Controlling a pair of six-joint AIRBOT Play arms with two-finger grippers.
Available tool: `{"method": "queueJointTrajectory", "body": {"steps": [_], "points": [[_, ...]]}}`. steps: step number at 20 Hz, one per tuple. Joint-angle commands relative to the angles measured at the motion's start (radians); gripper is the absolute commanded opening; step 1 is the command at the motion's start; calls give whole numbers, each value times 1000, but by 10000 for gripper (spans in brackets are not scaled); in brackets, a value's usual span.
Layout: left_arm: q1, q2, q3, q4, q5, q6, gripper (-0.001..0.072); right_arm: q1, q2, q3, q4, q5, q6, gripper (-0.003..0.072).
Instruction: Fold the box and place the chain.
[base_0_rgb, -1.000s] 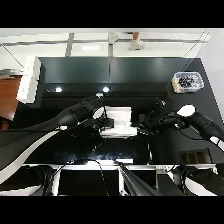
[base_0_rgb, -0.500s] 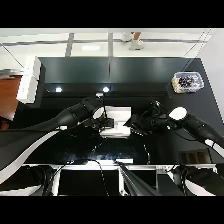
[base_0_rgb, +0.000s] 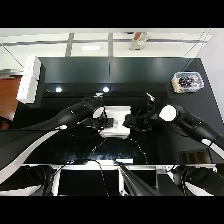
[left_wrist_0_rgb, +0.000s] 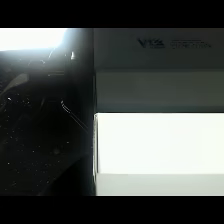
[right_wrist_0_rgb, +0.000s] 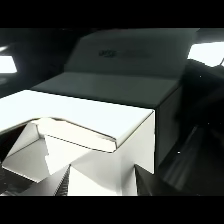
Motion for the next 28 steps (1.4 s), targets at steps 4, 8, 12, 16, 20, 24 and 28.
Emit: {"method": "queueJointTrajectory", "body": {"steps": [4,8,12,16,20,24,28], "points": [[0,-1,0,1,0,1,32,47,-4,50,-183,66,127,434],[0,-1,0,0,3,1,32,87,-6,73,-302,92,195,434],[0,-1,0,0,3,1,32,120,-33,101,-314,92,202,433],[0,-1,0,0,3,1,32,151,-91,159,-315,97,228,433],[0,-1,0,0,3,1,32,156,-112,186,-342,138,247,433],[0,-1,0,0,4,1,32,156,-114,187,-378,174,269,433],[0,-1,0,0,4,1,32,161,-135,201,-387,189,272,427]]}}
